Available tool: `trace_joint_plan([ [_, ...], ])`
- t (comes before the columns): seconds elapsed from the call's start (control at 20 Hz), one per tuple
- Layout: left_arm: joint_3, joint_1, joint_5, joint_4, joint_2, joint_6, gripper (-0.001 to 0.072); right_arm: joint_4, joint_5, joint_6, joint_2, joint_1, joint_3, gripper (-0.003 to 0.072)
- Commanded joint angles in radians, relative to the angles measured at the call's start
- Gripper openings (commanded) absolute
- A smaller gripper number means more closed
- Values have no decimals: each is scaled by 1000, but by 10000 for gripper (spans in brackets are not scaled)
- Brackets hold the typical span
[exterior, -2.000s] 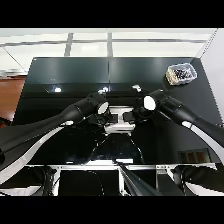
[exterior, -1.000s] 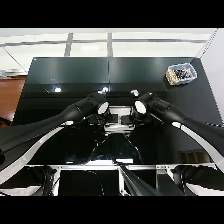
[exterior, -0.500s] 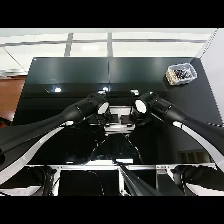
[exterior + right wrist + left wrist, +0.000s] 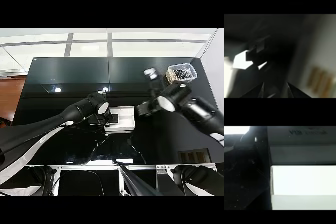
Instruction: Fold the box and place the chain.
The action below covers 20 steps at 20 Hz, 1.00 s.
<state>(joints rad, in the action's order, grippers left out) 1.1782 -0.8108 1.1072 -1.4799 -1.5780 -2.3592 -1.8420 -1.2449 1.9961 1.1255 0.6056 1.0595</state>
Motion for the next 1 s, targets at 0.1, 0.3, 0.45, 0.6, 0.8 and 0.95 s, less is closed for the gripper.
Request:
trace_joint_plan([
  [0.1,0,1,-3,-1,0,-1,31,-249,535,76,-39,-266,-96,398],
  [0.3,0,1,0,-1,0,0,31,50,800,192,137,-500,-71,706],
  [0.45,0,1,0,-1,0,0,31,290,573,198,369,-635,222,701],
  [0.6,0,1,0,-1,0,0,31,417,243,186,623,-719,603,701],
  [0.8,0,1,2,-1,0,0,31,504,49,181,855,-771,914,645],
  [0.95,0,1,2,0,0,0,31,539,50,184,908,-791,958,562],
])
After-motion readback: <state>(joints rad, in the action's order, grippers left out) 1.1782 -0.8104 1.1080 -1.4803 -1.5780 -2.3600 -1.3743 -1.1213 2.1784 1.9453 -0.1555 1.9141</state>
